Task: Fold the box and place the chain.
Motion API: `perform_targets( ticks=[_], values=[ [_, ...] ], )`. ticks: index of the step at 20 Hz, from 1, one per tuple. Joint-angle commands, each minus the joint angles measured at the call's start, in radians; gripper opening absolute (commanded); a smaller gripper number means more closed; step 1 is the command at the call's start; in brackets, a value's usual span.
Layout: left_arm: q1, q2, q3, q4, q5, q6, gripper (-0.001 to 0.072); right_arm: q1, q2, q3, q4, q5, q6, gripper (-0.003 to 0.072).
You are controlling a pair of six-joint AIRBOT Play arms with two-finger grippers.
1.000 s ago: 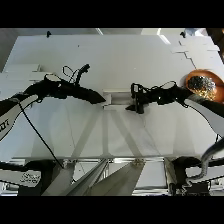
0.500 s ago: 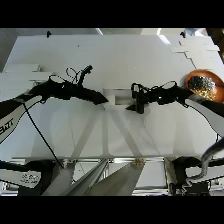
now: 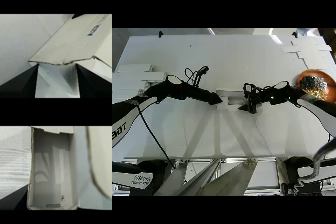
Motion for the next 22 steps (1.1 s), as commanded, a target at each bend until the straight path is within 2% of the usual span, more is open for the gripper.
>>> perform_targets(
  ticks=[1, 4, 10, 17, 20, 22],
  values=[
    [-0.014, 0.045, 0.000, 0.102, 0.072, -0.069, 0.0505, 0.001, 0.000, 0.000, 0.002, 0.000, 0.000, 0.0377],
    [-0.039, 0.084, 0.000, 0.211, 0.130, -0.124, 0.0505, 0.001, 0.000, 0.000, 0.002, 0.000, 0.000, 0.0377],
    [-0.087, 0.106, 0.001, 0.317, 0.140, -0.235, 0.0495, 0.001, 0.000, 0.000, 0.002, 0.000, 0.000, 0.0377],
    [-0.194, 0.115, 0.103, 0.855, 0.076, -0.816, 0.0454, 0.001, 0.000, 0.000, 0.002, 0.000, 0.000, 0.0377],
    [-0.243, 0.115, 0.139, 0.954, 0.012, -0.940, 0.0453, 0.001, 0.000, 0.000, 0.002, 0.000, 0.000, 0.0377],
    [-0.274, 0.115, 0.156, 0.991, -0.023, -1.009, 0.0378, 0.001, 0.000, 0.000, 0.002, 0.000, 0.000, 0.0377]
  ],
)
